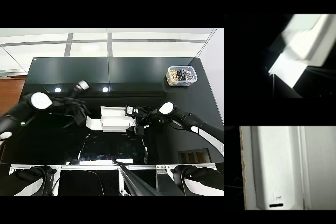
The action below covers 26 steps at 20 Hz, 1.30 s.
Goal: Fold the box and place the chain.
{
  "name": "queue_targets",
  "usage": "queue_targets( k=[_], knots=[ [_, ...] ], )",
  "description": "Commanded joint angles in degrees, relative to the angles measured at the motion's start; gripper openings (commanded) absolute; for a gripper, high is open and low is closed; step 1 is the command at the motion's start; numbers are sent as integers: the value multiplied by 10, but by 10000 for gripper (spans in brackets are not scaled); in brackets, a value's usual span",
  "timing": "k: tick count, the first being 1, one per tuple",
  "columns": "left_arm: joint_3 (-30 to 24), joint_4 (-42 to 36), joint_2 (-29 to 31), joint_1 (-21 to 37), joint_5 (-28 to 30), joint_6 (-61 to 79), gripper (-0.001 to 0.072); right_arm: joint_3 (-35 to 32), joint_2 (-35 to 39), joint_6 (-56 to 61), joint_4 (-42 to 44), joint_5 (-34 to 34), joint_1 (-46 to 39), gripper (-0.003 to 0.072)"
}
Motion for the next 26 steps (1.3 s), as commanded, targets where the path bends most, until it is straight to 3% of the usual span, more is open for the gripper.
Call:
queue_targets(
  k=[1, 3, 5, 7, 12, 16, 22, 26],
  knots=[
    [-24, 18, 11, 107, -91, -291, 25, 1, 0, 0, 0, 0, 0, 189],
    [-62, -116, -33, 168, -146, -275, 25, 1, 0, 0, 0, 1, 0, 189],
    [-95, -254, -82, 200, -152, -193, 24, 1, 0, 0, 0, 1, 0, 190],
    [-93, -292, -132, 194, -141, -168, 23, 1, 0, 0, 0, 1, 0, 190],
    [-59, -279, -225, 111, -106, -165, 23, 1, 0, 0, 0, 0, 0, 189],
    [-33, -273, -240, 66, -102, -165, 24, 1, 0, 0, 0, 0, 0, 190],
    [-14, -269, -235, 97, -144, -136, 23, 1, 0, 0, 0, 1, 0, 189],
    [-11, -182, -198, 127, -124, -173, 21, 1, 0, 0, 0, 0, 0, 190]
  ],
)
